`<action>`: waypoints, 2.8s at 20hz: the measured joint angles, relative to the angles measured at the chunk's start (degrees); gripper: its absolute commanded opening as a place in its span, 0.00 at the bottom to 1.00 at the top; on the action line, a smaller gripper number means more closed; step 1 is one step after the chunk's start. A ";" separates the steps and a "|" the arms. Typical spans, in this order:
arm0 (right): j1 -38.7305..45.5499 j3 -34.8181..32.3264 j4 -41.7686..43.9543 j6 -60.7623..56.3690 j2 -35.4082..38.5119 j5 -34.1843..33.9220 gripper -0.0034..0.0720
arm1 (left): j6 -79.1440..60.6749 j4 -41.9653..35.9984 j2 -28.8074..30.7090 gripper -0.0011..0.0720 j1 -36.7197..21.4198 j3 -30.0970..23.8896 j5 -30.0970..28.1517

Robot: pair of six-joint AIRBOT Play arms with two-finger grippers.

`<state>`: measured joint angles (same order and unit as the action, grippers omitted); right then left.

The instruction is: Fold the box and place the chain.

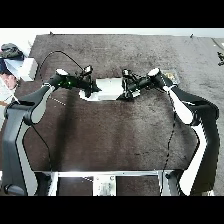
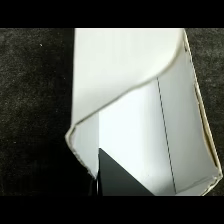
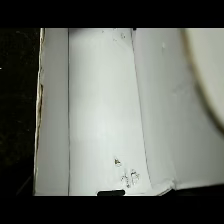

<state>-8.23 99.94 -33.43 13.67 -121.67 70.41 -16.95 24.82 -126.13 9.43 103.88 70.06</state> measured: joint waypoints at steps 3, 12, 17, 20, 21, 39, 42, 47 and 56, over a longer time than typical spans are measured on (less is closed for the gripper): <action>-0.07 0.02 -0.68 0.00 0.00 -0.20 0.91 | 0.00 0.00 0.02 0.03 0.00 0.00 0.00; -0.37 0.04 -1.92 0.28 -0.24 -0.42 0.86 | 0.00 0.00 0.00 0.03 0.00 0.00 0.02; -0.42 0.04 -1.86 0.42 -0.68 -0.57 0.74 | 0.00 0.00 0.02 0.03 0.00 0.00 0.02; -0.42 0.04 -1.77 0.50 -0.76 -0.61 0.63 | 0.00 0.00 0.00 0.03 0.00 0.00 0.02; -0.42 0.04 -1.75 0.50 -0.76 -0.72 0.63 | 0.00 0.02 0.00 0.03 0.00 0.00 0.02; -0.42 0.04 -1.75 0.44 -0.76 -1.20 0.63 | 0.00 0.02 0.02 0.03 0.00 0.00 -0.02; -0.42 0.04 -1.75 0.42 -0.76 -1.20 0.63 | 0.00 0.02 0.02 0.03 0.00 0.00 -0.02; -0.42 0.04 -1.73 0.42 -0.76 -1.20 0.63 | 0.00 0.00 0.00 0.03 0.00 0.00 -0.02; -0.42 0.04 -1.70 0.37 -0.76 -1.20 0.63 | 1.99 0.07 0.02 0.49 -0.04 -0.02 1.46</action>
<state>-8.64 99.98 -35.14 14.04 -122.43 69.21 -14.96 24.88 -126.10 9.39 103.85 71.53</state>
